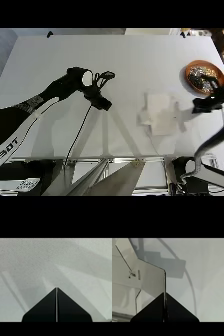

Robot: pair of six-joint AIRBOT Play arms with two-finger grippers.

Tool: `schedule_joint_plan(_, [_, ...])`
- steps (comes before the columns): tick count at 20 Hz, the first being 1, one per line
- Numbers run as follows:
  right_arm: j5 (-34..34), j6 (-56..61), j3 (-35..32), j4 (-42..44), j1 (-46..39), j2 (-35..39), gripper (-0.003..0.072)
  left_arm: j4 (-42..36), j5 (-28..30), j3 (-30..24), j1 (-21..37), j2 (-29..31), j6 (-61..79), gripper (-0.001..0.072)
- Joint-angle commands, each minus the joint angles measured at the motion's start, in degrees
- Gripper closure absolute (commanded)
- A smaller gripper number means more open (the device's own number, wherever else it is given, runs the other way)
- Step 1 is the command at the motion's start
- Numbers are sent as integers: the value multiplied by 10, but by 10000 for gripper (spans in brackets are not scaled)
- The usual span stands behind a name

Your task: Fold the box and place the chain.

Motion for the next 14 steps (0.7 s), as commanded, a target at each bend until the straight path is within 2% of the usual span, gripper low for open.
schedule_joint_plan(1, [-126, -7, -106, 125, 96, 93, 668, 0, 0, 0, 0, 0, 0, 699])
schedule_joint_plan(3, [-197, -11, -168, 201, 133, 145, 668, 0, 0, 0, 0, 0, 0, 699])
schedule_joint_plan(7, [-303, -4, -261, 217, 211, 219, 668, 0, 1, 0, 0, 0, 0, 699])
schedule_joint_plan(10, [-315, -1, -295, 216, 236, 230, 667, -2, 49, 0, 0, -2, 2, 699])
schedule_joint_plan(12, [-313, -1, -296, 217, 238, 230, 667, -9, 44, 0, 0, -2, 28, 693])
schedule_joint_plan(13, [-313, -1, -296, 217, 238, 230, 667, -16, 37, 0, 0, -2, 67, 618])
schedule_joint_plan(14, [-311, -1, -296, 217, 238, 230, 667, -40, 34, 0, 1, -3, 122, 382])
